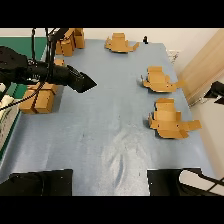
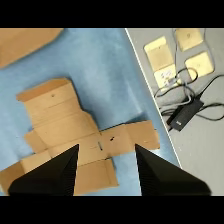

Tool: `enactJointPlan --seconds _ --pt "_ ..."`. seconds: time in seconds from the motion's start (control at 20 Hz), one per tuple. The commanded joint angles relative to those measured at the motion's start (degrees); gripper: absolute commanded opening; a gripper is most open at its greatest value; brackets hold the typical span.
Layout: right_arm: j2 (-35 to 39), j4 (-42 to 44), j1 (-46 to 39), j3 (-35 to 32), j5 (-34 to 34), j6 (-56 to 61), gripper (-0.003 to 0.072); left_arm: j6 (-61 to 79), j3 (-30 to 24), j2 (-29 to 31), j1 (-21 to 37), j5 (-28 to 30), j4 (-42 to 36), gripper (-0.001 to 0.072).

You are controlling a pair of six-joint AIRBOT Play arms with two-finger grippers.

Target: Fold the box.

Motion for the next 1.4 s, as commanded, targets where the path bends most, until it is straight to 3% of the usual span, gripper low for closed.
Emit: enactJointPlan --seconds 0.0,0.35,0.8,1.1,1.2,1.3,1.35 --pt "-6.93 3.45 -6.73 -0.02 -3.63 -10.97 0.0535 -0.96 -0.02 -0.04 0.11 -2.82 0.28 0.0697" --pt "-12.57 6.93 -12.59 -0.02 -6.93 -19.71 0.0525 -1.77 -0.02 -0.04 0.09 -5.73 0.81 0.0697" --pt "-19.5 2.84 -12.68 -2.82 -9.84 -22.18 0.0525 -1.99 -0.02 -0.04 0.09 -5.18 3.02 0.0697" --pt "-21.77 3.61 -12.94 -3.96 -6.67 -23.26 0.0519 -2.43 -0.02 -0.04 0.09 -5.18 2.95 0.0697" --pt "-22.01 4.61 -12.94 -4.26 -5.11 -24.81 0.0423 -2.43 -0.02 -0.04 0.09 -5.2 2.97 0.0697" --pt "-22.08 7.43 -12.9 -4.31 -3.89 -26.69 0.0376 -2.38 -0.02 -0.04 0.09 -5.01 2.97 0.0697" --pt "-22.05 8.59 -12.9 -4.31 -4.15 -26.67 0.0189 -2.4 -0.02 -0.04 0.09 -4.81 2.93 0.0697"
